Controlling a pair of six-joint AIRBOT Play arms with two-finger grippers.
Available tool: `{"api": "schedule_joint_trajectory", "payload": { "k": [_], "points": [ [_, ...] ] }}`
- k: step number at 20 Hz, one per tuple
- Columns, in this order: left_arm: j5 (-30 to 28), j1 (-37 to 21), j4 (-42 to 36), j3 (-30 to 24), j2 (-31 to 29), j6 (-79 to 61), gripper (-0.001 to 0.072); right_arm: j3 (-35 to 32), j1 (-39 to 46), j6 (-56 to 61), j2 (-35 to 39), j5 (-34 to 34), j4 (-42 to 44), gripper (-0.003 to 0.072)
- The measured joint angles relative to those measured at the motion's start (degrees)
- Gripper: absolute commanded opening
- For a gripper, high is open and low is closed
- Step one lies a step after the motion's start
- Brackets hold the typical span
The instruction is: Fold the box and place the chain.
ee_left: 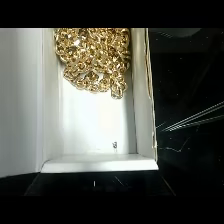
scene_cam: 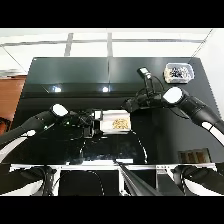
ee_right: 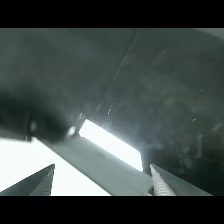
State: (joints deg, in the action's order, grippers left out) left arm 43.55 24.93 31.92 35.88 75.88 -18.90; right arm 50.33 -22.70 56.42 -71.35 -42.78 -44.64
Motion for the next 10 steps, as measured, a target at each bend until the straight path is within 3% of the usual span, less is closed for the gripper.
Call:
{"api": "schedule_joint_trajectory", "payload": {
  "k": [5,10],
  "points": [
    [-0.1,0.0,0.0,0.0,0.0,0.0,0.0310,1.0,-0.6,-21.3,1.1,-10.3,-2.4,0.0720],
    [-0.1,0.0,0.0,0.0,0.0,0.0,0.0310,0.7,-1.6,-34.4,1.0,-14.4,-1.7,0.0720]
  ]
}}
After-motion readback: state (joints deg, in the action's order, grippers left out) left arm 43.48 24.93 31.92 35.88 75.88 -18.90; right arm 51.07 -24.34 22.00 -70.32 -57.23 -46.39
